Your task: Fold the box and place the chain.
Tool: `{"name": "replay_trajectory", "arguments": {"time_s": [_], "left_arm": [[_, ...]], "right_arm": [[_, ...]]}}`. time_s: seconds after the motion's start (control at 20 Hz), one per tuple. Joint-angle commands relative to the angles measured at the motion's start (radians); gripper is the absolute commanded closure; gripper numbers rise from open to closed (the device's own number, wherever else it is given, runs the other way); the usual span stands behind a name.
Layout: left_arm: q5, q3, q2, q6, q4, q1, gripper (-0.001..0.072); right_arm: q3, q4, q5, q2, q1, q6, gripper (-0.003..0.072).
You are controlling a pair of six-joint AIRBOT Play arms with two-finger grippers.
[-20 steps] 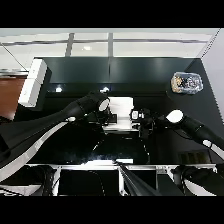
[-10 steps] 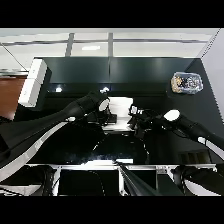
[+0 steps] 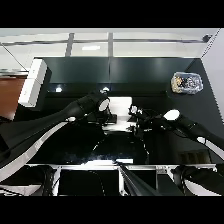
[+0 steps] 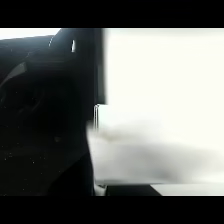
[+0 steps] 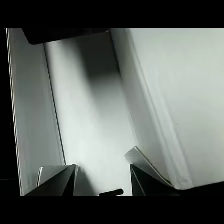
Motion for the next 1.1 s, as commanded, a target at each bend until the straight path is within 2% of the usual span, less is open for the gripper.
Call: {"name": "replay_trajectory", "arguments": {"time_s": [0.0,0.05,0.1,0.15,0.2,0.25,0.3,0.35,0.4,0.45,0.55,0.6,0.7,0.8,0.9,1.05], "left_arm": [[0.003,0.0,0.0,0.0,0.0,0.0,0.0676],[0.003,0.0,0.0,0.0,0.0,0.0,0.0676],[0.003,0.0,0.0,0.0,0.0,0.0,0.0676],[0.003,0.0,0.0,0.0,0.0,0.0,0.0676],[0.003,0.0,0.0,0.0,0.0,0.0,0.0676],[0.002,0.0,0.0,0.0,0.0,0.0,0.0676],[0.002,0.0,0.0,0.0,0.0,0.0,0.0676],[0.002,0.0,0.0,0.0,0.0,0.0,0.0676],[0.003,0.0,0.0,0.0,0.0,0.0,0.0676],[0.002,0.0,0.0,0.0,0.0,0.0,0.0676],[0.003,0.0,0.0,0.0,0.0,0.0,0.0676],[0.005,0.0,0.0,0.0,0.001,0.0,0.0676],[0.002,0.0,0.0,0.0,0.001,0.001,0.0676],[-0.002,0.0,0.0,0.0,0.001,0.001,0.0676],[-0.001,0.0,0.0,0.0,0.0,0.001,0.0676],[-0.001,0.0,0.0,0.0,0.0,0.001,0.0676]], "right_arm": [[0.0,0.0,-0.002,-0.001,0.001,0.002,0.0265],[0.0,0.0,-0.003,-0.001,0.001,0.003,0.0229],[0.0,-0.002,-0.003,-0.001,0.001,0.002,0.0234],[0.0,-0.005,-0.003,-0.001,0.001,0.002,0.0326],[0.0,-0.004,-0.002,-0.001,0.001,0.002,0.0518],[0.0,-0.003,-0.003,-0.001,0.001,0.002,0.0519],[0.0,-0.002,-0.004,-0.001,0.001,0.003,0.0407],[0.0,-0.003,-0.004,-0.001,0.001,0.003,0.0331],[0.0,-0.004,-0.004,-0.001,0.001,0.003,0.0429],[0.0,-0.004,-0.005,0.0,0.0,0.004,0.0558],[0.0,-0.008,-0.011,0.008,-0.005,0.047,0.0556],[0.0,-0.015,-0.008,0.025,-0.02,0.111,0.0674],[0.002,-0.089,0.023,0.079,-0.082,0.332,0.0671],[0.014,-0.224,0.152,0.143,-0.188,0.564,0.067],[0.023,-0.286,0.249,0.197,-0.338,0.788,0.0669],[0.01,-0.289,0.22,0.207,-0.575,1.118,0.0664]]}}
